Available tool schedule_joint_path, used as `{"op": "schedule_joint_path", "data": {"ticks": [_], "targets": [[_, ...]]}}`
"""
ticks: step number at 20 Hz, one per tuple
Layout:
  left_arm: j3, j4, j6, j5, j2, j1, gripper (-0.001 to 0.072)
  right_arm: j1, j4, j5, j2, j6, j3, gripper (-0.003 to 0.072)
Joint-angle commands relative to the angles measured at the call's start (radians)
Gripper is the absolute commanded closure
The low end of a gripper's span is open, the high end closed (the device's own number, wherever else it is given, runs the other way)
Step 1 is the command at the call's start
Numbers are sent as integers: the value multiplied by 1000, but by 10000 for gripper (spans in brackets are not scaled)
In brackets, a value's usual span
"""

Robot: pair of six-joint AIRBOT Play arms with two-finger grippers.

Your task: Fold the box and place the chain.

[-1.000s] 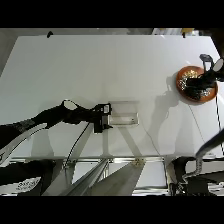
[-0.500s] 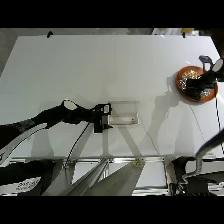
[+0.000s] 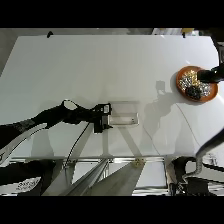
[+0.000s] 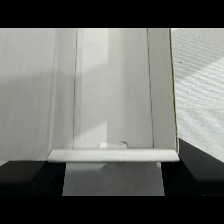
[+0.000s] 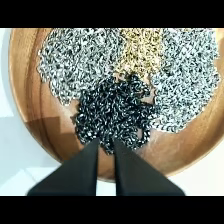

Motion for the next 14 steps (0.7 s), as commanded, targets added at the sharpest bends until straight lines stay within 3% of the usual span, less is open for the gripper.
{"op": "schedule_joint_path", "data": {"ticks": [1, 7, 11, 12, 14], "targets": [[0, 0, 0, 0, 0, 0, 560, -1, 22, 29, -42, -111, -1, 556], [0, 0, 0, 0, 0, 0, 560, -1, 37, 48, -190, -199, -1, 554], [0, 0, 0, 0, 0, 0, 560, -1, 14, 42, -220, -196, -1, 550], [0, 0, 0, 0, 0, 0, 560, -1, 1, 39, -220, -194, -1, 486], [0, 0, 0, 0, 0, 0, 560, -1, -8, 39, -220, -194, -1, 480]]}}
